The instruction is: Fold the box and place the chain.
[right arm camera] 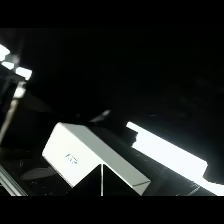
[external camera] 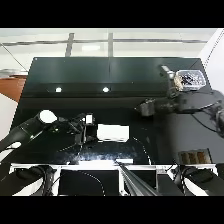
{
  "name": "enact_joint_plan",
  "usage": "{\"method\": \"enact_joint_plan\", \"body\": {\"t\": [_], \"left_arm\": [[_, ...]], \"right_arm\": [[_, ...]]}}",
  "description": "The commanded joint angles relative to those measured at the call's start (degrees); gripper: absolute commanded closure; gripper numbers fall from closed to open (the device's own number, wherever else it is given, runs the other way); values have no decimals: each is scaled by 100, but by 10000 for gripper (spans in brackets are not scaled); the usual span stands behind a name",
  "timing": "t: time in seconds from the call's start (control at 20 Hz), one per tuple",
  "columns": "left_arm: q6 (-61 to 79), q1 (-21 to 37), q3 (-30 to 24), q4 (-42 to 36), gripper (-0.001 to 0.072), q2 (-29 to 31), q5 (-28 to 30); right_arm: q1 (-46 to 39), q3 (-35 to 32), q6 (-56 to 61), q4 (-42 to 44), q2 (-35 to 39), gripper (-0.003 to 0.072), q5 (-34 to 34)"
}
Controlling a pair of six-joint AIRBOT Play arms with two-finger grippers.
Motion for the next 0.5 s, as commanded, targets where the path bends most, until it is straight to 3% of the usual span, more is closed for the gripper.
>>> {"method": "enact_joint_plan", "body": {"t": [0.0, 0.25, 0.45], "left_arm": [[-831, 160, 7, 197, 0, 651, -177], [-894, -450, 588, -125, 3, 649, -254], [-894, -990, 1307, -118, 23, -195, -227]], "right_arm": [[-702, 37, 7, -280, 175, 664, -321], [-750, 22, 9, -645, 173, 664, -262], [-743, 22, 9, -717, 175, 664, -256]]}}
